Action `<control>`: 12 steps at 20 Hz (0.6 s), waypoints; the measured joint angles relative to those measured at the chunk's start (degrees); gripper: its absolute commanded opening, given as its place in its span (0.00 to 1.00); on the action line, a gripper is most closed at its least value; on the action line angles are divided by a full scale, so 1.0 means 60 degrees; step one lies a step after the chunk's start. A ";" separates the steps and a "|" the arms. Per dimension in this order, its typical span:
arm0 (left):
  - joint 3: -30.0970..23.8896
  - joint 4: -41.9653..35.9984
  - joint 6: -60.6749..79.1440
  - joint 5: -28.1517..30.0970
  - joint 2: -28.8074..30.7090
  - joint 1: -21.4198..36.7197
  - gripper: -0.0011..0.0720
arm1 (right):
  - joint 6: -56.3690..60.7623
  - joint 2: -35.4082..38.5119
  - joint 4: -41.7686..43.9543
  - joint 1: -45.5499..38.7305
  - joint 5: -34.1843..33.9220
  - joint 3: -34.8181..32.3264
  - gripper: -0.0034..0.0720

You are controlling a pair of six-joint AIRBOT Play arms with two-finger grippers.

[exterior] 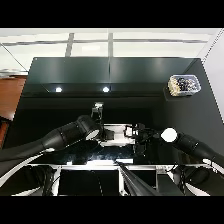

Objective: Fold the box and place the chain.

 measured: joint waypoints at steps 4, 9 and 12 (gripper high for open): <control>0.0302 0.0087 0.0000 -0.0364 -0.0255 -0.0029 0.39 | 0.0004 0.0000 -0.0004 0.0000 0.0004 0.0000 0.69; 0.0401 0.0138 -0.0076 -0.0721 -0.0386 -0.0029 0.39 | 0.0004 0.0000 0.0000 0.0000 0.0033 0.0000 0.69; 0.0415 0.0142 -0.0215 -0.0769 -0.0503 -0.0036 0.39 | 0.0004 0.0000 -0.0004 0.0000 0.0036 0.0000 0.69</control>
